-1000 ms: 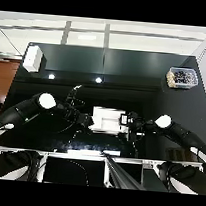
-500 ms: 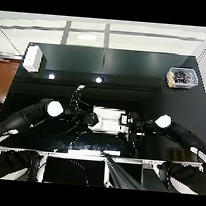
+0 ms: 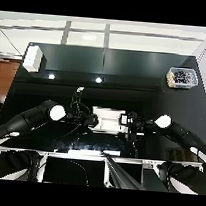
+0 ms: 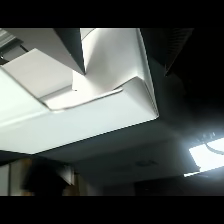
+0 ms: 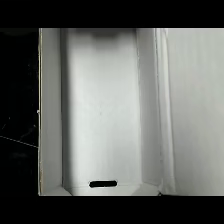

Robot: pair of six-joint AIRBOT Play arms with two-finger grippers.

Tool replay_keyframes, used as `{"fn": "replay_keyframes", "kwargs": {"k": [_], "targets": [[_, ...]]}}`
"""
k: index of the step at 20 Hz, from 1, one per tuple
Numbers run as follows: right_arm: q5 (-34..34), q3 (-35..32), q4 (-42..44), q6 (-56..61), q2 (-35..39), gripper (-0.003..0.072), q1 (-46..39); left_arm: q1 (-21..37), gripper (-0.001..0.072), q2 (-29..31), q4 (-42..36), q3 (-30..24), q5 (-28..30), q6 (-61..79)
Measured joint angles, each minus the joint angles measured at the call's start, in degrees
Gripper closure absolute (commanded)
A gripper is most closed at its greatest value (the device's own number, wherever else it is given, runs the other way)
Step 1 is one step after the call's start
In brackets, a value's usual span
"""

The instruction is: Fold the box and place the chain.

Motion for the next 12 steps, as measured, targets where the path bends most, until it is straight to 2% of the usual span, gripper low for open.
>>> {"fn": "replay_keyframes", "kwargs": {"k": [5,9,12], "targets": [[-0.2,0.0,0.0,0.1,0.0,0.0144,0.0,-1.5,0.0130,0.0,2.8,0.7,0.0,-3.1],[-0.2,0.0,0.0,0.2,0.0,0.0145,0.0,-3.7,0.0133,-0.2,9.0,3.1,-1.5,-9.3],[-0.3,0.0,-0.1,0.2,0.0,0.0144,0.0,-5.0,0.0167,-0.6,11.8,4.9,-3.4,-13.0]]}}
